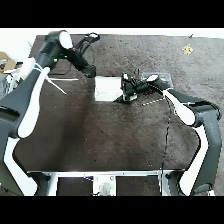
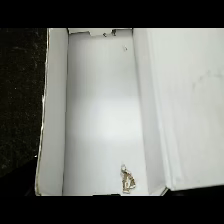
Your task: Fold the box and place the chain.
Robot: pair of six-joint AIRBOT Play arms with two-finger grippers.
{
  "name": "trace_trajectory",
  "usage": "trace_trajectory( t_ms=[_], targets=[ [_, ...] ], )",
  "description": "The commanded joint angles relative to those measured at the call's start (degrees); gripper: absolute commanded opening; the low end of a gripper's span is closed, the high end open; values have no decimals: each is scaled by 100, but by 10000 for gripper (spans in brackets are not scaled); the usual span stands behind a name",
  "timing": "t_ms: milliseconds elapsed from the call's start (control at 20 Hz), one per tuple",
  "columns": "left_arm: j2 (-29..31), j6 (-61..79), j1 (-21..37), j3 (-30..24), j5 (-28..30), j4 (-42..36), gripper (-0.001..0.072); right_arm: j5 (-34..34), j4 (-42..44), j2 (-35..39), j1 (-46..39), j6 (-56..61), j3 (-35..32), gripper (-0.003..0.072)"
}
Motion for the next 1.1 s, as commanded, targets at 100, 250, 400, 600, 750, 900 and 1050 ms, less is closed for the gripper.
trace_trajectory(
  t_ms=[100,250,400,600,750,900,1050],
  targets=[
    [2,4325,1143,-1080,-87,-3265,488,0,0,-2,7,0,-2,497],
    [-249,5246,1423,-1552,-179,-3668,487,0,0,-2,7,0,-2,497],
    [-837,5493,1482,-1558,-411,-3897,551,-2,0,-2,7,0,-2,497],
    [-1180,6581,1469,-1565,-133,-3941,714,0,0,-2,7,0,-2,497],
    [-1290,7110,1440,-1576,-238,-3947,716,0,0,-2,7,0,-2,497],
    [-1451,7156,1285,-1606,-393,-4033,715,0,0,-2,7,0,-2,497],
    [-1572,7252,1137,-1606,-352,-4133,715,0,0,-2,7,0,-2,497]
  ],
)
